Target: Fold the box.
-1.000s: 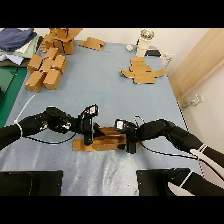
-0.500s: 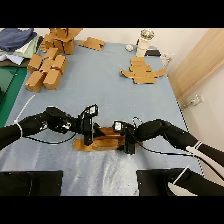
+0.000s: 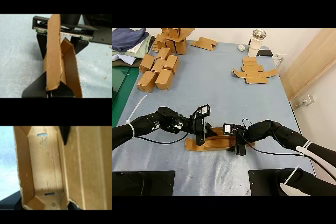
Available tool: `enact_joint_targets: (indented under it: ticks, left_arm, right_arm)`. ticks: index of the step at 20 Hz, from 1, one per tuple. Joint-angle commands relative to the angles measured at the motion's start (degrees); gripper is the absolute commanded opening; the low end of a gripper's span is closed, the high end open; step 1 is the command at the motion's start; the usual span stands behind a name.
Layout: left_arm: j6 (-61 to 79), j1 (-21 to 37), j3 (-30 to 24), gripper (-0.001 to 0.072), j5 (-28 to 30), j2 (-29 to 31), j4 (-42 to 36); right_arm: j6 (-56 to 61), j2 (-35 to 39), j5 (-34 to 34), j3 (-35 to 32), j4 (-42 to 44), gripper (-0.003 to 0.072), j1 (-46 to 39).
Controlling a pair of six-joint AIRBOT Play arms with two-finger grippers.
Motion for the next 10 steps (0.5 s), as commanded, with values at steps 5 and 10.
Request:
enact_joint_targets:
  ticks: [5,10]
  left_arm:
    - [0.0,0.0,0.0,0.0012,0.0,0.0,0.0]
    - [0.0,0.0,0.0,0.0012,0.0,0.0,0.0]
  right_arm:
    - [-0.1,-0.2,-0.5,0.6,-1.0,0.0570,0.1]
    - [-0.1,-0.6,-0.5,0.5,-2.5,0.0500,0.1]
